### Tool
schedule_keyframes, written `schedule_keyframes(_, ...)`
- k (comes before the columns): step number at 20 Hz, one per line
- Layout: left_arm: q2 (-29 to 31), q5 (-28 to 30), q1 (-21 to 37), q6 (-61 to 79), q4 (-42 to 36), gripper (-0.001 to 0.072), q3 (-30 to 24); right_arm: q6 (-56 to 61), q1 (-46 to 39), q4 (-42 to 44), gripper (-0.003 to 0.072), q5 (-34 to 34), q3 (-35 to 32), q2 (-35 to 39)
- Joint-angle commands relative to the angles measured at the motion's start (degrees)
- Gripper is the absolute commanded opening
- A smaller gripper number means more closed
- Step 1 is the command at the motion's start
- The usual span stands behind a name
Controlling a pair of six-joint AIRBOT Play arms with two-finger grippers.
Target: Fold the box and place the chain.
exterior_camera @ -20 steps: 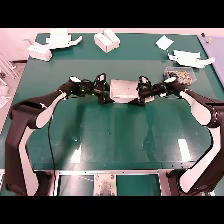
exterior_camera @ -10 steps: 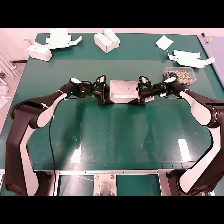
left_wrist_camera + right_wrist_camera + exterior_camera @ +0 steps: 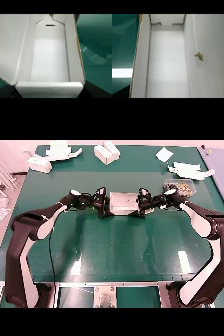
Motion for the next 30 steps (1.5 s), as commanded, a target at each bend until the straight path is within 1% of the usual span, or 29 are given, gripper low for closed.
schedule_keyframes(1,0.0,-0.2,0.0,0.6,-0.2,0.0708,0.1,0.0,0.0,0.0,0.0623,0.0,0.0,0.0)
schedule_keyframes(3,0.0,0.0,0.0,0.6,-0.1,0.0707,0.1,0.0,0.0,0.0,0.0624,0.0,0.0,0.0)
schedule_keyframes(4,0.0,0.0,0.0,0.6,-0.1,0.0671,0.1,0.0,0.0,0.0,0.0623,0.0,0.0,0.0)
schedule_keyframes(5,0.0,-0.1,0.0,1.0,-0.1,0.0508,0.1,0.0,0.0,0.0,0.0624,0.0,0.0,0.0)
schedule_keyframes(6,0.0,-0.6,0.0,1.8,-0.1,0.0422,0.1,0.0,0.0,0.0,0.0624,0.0,0.0,0.0)
schedule_keyframes(7,0.0,-0.7,0.0,1.9,-0.1,0.0396,0.1,0.0,0.0,0.0,0.0623,0.0,0.0,0.0)
schedule_keyframes(30,-0.1,-0.8,0.0,1.9,-0.1,0.0398,0.0,0.0,0.1,0.3,0.0624,0.0,0.0,0.0)
